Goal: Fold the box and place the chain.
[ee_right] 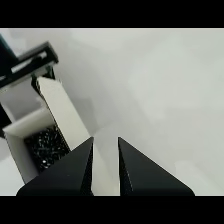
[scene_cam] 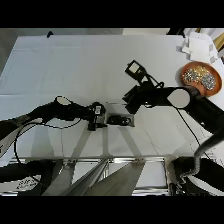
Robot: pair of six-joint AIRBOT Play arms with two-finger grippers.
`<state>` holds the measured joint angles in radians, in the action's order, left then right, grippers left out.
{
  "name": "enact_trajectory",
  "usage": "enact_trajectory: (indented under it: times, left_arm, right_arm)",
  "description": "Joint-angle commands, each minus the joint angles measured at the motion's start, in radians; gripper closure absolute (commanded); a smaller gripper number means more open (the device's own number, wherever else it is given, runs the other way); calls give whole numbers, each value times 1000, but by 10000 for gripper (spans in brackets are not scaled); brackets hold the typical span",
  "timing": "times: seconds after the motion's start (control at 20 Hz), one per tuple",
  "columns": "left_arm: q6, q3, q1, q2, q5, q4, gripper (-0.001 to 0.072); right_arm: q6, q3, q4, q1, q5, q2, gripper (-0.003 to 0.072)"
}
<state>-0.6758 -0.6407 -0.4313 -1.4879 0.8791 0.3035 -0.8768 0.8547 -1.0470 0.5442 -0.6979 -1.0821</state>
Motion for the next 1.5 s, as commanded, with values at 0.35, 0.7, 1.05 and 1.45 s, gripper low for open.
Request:
enact_trajectory:
  times: [0.35, 0.7, 1.05, 1.45]
  left_arm:
    - [0, -1, 0, 0, 0, 0, 458]
    - [0, -1, 0, 0, 0, 0, 458]
    - [0, -1, 0, 0, 0, 0, 458]
    - [0, -1, 0, 0, 0, 0, 458]
  right_arm:
    - [260, -21, 11, 32, -68, -62, 519]
    - [312, -38, 38, 90, -166, -55, 498]
    - [333, -38, 60, 99, -239, -51, 404]
    - [332, -38, -46, 101, -219, -51, 440]
